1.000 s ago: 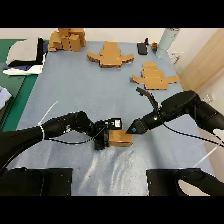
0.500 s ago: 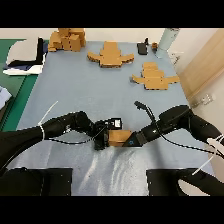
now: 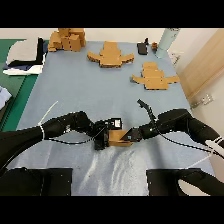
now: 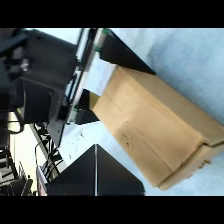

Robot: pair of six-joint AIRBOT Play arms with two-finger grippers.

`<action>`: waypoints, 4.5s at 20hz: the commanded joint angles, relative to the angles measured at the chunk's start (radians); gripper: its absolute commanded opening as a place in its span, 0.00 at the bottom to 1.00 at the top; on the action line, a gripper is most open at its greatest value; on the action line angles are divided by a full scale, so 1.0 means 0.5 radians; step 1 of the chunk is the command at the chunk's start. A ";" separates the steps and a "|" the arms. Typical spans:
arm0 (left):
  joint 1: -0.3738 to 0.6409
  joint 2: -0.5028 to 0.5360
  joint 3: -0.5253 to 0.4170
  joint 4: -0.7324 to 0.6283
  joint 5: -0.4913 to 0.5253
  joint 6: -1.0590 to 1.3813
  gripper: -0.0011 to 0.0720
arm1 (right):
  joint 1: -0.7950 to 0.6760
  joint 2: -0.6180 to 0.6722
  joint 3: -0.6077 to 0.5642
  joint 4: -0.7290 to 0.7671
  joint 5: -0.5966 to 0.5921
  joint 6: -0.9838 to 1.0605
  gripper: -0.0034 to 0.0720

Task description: Fold the box.

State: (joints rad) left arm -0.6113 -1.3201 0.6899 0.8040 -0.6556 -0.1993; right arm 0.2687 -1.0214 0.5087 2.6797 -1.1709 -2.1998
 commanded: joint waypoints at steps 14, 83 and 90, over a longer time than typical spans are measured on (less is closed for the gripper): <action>0.000 -0.001 0.002 0.001 0.000 0.000 0.60 | 0.003 -0.031 -0.088 -0.037 0.179 0.038 0.05; 0.797 0.163 0.472 0.372 -0.254 -1.311 0.60 | -0.005 0.110 0.459 -1.895 0.282 1.489 0.05; 1.530 -0.204 0.976 0.477 0.237 -1.310 0.60 | -0.005 0.110 0.459 -1.895 0.282 1.489 0.05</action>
State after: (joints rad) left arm 0.0265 -1.3277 1.0649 0.9989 -0.6037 -0.8352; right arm 0.2661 -0.9657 0.7372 1.7313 -1.0298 -1.4555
